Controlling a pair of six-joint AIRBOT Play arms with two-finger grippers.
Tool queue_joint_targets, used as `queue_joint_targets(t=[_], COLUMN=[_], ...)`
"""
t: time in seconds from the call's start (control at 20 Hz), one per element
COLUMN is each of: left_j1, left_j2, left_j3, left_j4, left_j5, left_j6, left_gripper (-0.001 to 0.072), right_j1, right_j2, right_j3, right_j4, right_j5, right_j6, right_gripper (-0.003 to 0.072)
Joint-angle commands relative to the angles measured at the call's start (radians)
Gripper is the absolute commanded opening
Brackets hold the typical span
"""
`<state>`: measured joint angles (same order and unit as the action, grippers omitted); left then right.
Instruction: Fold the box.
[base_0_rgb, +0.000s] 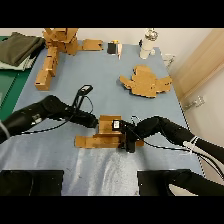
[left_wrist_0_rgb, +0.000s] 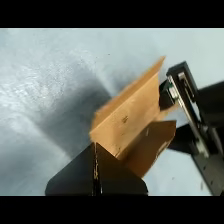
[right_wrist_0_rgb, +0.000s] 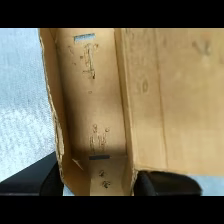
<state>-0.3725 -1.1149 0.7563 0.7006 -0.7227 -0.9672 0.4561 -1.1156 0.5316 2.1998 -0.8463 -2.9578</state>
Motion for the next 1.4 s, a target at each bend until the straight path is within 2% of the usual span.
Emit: queue_joint_targets(t=[0.0,0.2,0.25,0.3,0.35,0.6,0.75,1.05,1.2,1.35], left_j1=[0.063,0.008,-0.022,-0.050,-0.070,-0.136,-0.137,-0.137,-0.136,-0.081], left_j2=[0.127,0.215,0.219,0.216,0.210,0.138,0.100,0.076,0.074,0.074], left_j3=[-0.001,-0.002,-0.001,-0.002,-0.004,-0.004,-0.004,-0.004,-0.005,-0.053], left_j4=[0.065,0.187,0.249,0.295,0.313,0.309,0.306,0.302,0.254,0.098], left_j5=[-0.176,-0.363,-0.384,-0.383,-0.379,-0.317,-0.268,-0.264,-0.264,-0.253], left_j6=[0.232,0.463,0.481,0.480,0.481,0.470,0.459,0.459,0.479,0.647], left_gripper=[0.0007,0.0012,0.0146,0.0572,0.0692,0.0690,0.0653,0.0653,0.0653,0.0654], right_j1=[0.000,0.000,0.000,0.000,0.000,0.000,0.000,0.000,0.000,0.000], right_j2=[-0.001,-0.001,-0.001,-0.001,0.000,-0.001,-0.001,0.000,-0.001,-0.001], right_j3=[0.000,0.000,0.000,0.000,0.000,0.000,0.000,0.000,0.000,0.000], right_j4=[-0.004,-0.004,-0.005,-0.005,-0.005,-0.004,-0.005,-0.005,-0.005,-0.005], right_j5=[0.000,0.000,0.000,0.000,0.000,0.000,0.000,0.000,0.000,0.000], right_j6=[0.000,0.000,0.000,0.000,0.000,0.000,0.000,0.000,0.000,0.000], right_gripper=[0.0521,0.0522,0.0521,0.0522,0.0522,0.0521,0.0521,0.0521,0.0521,0.0521])
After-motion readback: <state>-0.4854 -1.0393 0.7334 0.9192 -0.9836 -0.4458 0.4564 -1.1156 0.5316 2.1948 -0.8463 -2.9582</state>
